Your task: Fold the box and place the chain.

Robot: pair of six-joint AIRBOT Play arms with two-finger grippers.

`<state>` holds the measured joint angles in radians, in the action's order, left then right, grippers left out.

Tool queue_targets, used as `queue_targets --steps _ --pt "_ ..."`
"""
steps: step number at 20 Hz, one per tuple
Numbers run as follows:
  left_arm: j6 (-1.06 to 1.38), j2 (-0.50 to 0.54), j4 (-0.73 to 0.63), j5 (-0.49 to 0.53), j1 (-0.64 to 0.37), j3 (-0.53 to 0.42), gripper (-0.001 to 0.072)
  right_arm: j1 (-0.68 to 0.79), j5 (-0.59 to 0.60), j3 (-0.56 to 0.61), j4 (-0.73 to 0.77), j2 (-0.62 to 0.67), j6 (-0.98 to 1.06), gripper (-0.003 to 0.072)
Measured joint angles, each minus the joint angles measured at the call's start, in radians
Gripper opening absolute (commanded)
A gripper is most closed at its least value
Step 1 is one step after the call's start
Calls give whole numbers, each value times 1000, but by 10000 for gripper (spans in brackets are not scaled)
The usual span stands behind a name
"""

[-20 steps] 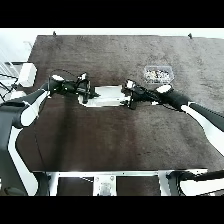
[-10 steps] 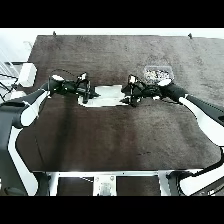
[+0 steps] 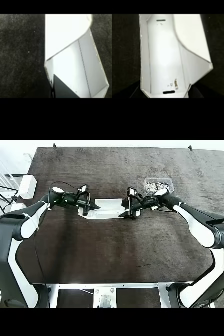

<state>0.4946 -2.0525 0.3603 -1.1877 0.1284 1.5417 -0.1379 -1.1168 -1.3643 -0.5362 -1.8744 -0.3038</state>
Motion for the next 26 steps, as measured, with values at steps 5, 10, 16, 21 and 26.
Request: queue_targets --steps 5,10,16,21,26 --pt "0 0 -1 2 0 0 20 0 -86 -103 -23 -80 27 620" --pt "0 0 -1 3 0 0 19 0 -126 -167 -53 -133 49 619" --pt "0 0 -1 7 0 0 19 -10 -135 -210 -77 -170 59 618" --pt "0 0 -2 9 0 0 19 -22 -130 -224 -79 -180 63 615" --pt "0 0 -2 10 0 0 20 -24 -126 -227 -77 -182 63 475"
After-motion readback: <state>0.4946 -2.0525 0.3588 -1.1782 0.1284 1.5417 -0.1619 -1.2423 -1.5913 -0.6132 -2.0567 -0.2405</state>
